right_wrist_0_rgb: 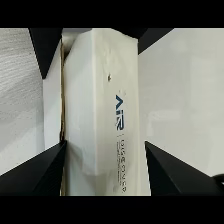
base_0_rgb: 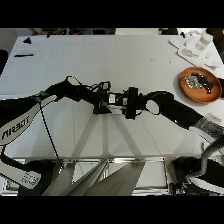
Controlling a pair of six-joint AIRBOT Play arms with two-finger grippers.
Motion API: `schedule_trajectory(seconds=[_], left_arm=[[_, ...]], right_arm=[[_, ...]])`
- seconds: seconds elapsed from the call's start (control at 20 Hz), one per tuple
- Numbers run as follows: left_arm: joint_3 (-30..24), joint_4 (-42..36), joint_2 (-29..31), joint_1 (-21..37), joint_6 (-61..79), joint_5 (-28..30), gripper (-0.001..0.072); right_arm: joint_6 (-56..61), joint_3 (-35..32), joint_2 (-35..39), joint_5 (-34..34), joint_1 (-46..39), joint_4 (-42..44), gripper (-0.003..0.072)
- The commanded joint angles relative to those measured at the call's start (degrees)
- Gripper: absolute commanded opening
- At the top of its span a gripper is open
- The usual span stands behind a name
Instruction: Fold the box and place the chain.
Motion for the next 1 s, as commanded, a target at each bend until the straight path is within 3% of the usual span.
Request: schedule_trajectory(seconds=[0.0,0.4,0.55,0.6,0.7,0.95], left_arm=[[0.02,-0.04,0.02,0.02,-0.07,0.13,0.0230],[0.02,-0.04,0.02,0.02,-0.07,0.13,0.0230],[0.02,-0.04,0.02,0.02,-0.07,0.13,0.0230],[0.02,-0.04,0.02,0.02,-0.07,0.13,0.0230],[0.02,-0.04,0.02,0.02,-0.07,0.13,0.0230],[0.02,-0.04,0.02,0.02,-0.07,0.13,0.0230]], right_arm=[[-0.02,-0.02,0.85,-0.61,0.04,-0.26,0.0555],[0.00,0.00,3.45,-0.44,0.02,-2.16,0.0553],[0.09,0.09,5.99,-0.46,0.02,-0.17,0.0518],[1.31,0.50,6.58,-0.15,0.04,2.32,0.0410],[6.64,1.70,6.56,-0.68,0.02,6.45,0.0011],[28.83,1.49,2.71,-4.20,-0.02,15.67,0.0006]])
